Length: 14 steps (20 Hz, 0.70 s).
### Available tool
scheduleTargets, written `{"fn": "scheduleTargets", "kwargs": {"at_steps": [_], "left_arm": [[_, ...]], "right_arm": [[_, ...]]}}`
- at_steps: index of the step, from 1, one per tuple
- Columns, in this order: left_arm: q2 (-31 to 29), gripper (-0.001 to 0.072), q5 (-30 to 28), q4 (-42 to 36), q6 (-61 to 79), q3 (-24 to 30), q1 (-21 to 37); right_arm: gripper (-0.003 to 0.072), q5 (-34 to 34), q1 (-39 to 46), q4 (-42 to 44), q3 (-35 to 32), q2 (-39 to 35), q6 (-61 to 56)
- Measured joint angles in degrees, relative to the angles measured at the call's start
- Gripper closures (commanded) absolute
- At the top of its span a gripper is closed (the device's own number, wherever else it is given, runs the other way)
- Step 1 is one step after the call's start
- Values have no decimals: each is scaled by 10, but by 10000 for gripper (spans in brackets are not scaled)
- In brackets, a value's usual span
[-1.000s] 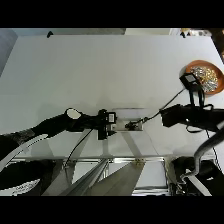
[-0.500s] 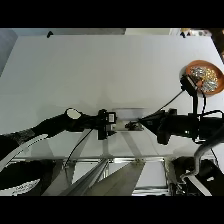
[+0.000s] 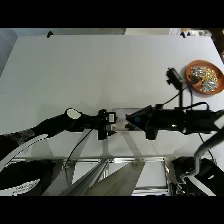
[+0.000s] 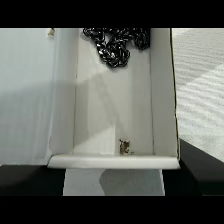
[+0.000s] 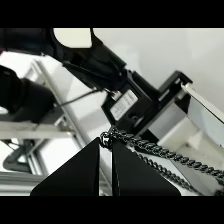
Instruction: Fold the box and place the chain.
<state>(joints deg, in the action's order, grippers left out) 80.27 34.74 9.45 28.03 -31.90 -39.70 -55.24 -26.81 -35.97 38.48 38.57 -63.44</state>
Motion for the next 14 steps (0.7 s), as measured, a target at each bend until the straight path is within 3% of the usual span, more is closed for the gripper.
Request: {"fn": "scheduleTargets", "kwargs": {"at_steps": [6, 10, 14], "left_arm": [[0, 336, 0, 0, 0, 0, 0], [0, 336, 0, 0, 0, 0, 0], [0, 336, 0, 0, 0, 0, 0]], "right_arm": [[665, 8, -53, -105, 3, 111, -32], [504, 34, -66, -131, 4, 172, -40], [479, 40, -69, -152, 6, 187, -41]]}}
